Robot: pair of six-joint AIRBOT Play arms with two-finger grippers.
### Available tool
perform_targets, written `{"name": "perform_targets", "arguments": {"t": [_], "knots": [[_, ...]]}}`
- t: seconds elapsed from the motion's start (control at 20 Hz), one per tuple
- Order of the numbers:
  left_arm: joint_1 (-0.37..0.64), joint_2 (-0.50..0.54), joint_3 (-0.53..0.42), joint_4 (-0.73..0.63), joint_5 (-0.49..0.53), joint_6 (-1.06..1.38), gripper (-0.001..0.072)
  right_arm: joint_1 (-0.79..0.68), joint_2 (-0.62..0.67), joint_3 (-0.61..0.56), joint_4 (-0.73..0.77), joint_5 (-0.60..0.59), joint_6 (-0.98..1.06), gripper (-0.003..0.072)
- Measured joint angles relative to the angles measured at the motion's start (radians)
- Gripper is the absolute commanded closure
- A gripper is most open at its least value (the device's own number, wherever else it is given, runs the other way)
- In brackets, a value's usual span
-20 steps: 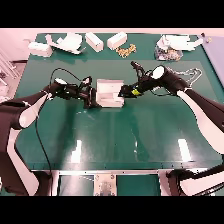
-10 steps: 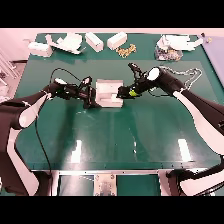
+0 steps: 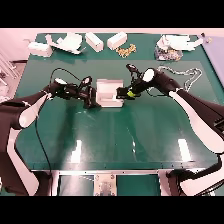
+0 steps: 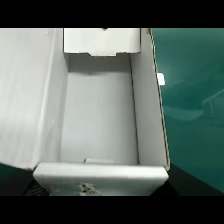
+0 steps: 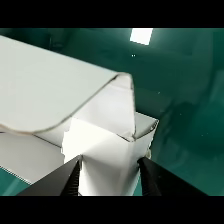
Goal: Fold the box and place the chain.
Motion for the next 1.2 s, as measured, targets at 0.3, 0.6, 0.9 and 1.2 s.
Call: {"name": "perform_targets", "arguments": {"t": [0.3, 0.6, 0.9, 1.2], "knots": [[0.0, 0.0, 0.0, 0.0, 0.0, 0.002, 0.013, 0.039, -0.034, 0.085, -0.122, 0.053, 0.097, 0.028], [0.0, 0.0, 0.0, 0.001, -0.002, 0.003, 0.013, 0.078, -0.092, 0.181, -0.223, 0.149, 0.176, 0.0285], [-0.001, 0.0, 0.0, 0.0, -0.003, 0.004, 0.013, 0.092, -0.128, 0.238, -0.309, 0.233, 0.254, 0.0328], [-0.001, 0.0, 0.0, 0.0, -0.001, 0.003, 0.013, 0.111, -0.165, 0.294, -0.352, 0.273, 0.296, 0.0328]]}}
